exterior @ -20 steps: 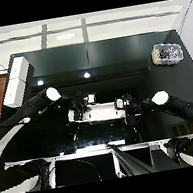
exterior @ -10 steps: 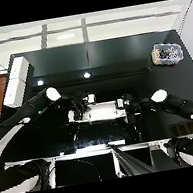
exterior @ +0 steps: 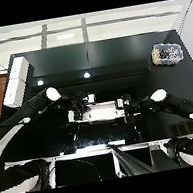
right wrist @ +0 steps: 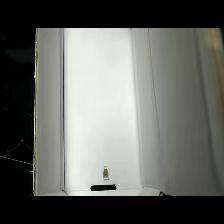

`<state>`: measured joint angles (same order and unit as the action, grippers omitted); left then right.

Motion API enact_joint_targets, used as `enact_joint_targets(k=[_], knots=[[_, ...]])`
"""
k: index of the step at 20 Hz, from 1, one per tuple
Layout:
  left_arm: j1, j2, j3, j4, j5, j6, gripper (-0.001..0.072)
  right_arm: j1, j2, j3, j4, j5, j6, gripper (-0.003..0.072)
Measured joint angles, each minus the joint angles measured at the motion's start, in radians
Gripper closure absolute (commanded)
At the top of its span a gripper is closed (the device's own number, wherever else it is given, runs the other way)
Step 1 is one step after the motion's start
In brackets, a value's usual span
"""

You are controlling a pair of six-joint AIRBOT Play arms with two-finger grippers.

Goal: Fold the box and place the chain.

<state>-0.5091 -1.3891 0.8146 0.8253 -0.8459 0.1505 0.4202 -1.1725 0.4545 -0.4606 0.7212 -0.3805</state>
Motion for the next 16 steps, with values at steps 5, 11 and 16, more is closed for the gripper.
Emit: enact_joint_targets(k=[5,11,16], knots=[[0.000,0.000,0.000,0.000,0.000,-0.003,0.0680,0.000,-0.005,0.000,-0.022,-0.010,0.013,-0.0013],[0.000,0.000,0.000,0.000,0.000,-0.003,0.0680,0.000,-0.007,0.001,-0.037,-0.022,0.032,-0.0013],[0.000,0.000,0.000,0.000,0.000,-0.004,0.0680,0.027,-0.011,0.001,-0.063,-0.051,0.057,0.0047]])
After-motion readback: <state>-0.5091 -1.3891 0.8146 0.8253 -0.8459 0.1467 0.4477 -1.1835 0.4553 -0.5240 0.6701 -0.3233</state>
